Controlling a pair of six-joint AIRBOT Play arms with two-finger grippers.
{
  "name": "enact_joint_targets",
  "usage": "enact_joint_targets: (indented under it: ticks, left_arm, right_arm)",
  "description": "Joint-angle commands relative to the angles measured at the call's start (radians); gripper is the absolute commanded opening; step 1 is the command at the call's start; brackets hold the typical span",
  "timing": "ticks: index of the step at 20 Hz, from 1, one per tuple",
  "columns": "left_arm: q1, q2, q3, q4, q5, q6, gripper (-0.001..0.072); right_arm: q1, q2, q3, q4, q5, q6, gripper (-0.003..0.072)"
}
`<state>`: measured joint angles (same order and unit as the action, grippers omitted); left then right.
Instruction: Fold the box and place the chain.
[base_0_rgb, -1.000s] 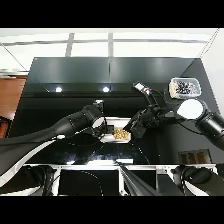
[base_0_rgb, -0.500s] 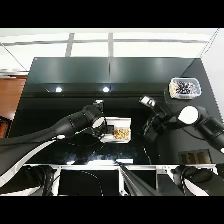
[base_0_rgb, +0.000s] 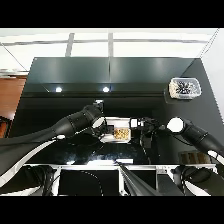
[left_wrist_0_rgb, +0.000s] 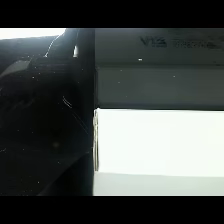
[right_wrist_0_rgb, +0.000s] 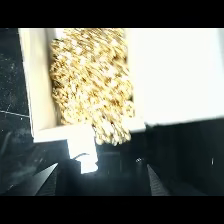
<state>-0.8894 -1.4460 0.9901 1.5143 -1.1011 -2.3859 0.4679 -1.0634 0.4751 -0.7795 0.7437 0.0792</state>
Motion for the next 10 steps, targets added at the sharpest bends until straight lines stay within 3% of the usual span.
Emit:
enact_joint_targets:
  ticks: [1,2,3,4,10]
  left_arm:
    - [0.0,0.0,0.0,0.003,0.001,0.0,0.0031]
    - [0.0,0.0,0.0,0.006,0.0,0.0,0.0032]
    - [0.0,0.0,0.0,0.007,0.001,0.0,0.0031]
    - [0.0,0.0,0.0,0.007,0.001,0.0,0.0031]
    - [0.0,0.0,0.0,0.014,0.0,0.0,0.0031]
  right_arm:
    - [0.008,-0.032,-0.005,0.076,-0.047,-0.179,0.061]
    - [0.008,-0.033,-0.005,0.077,-0.056,-0.182,0.0609]
    - [0.008,-0.033,-0.005,0.076,-0.063,-0.181,0.0517]
    - [0.008,-0.034,-0.005,0.077,-0.071,-0.182,0.0488]
    - [0.01,-0.06,-0.004,0.14,-0.076,-0.189,0.0487]
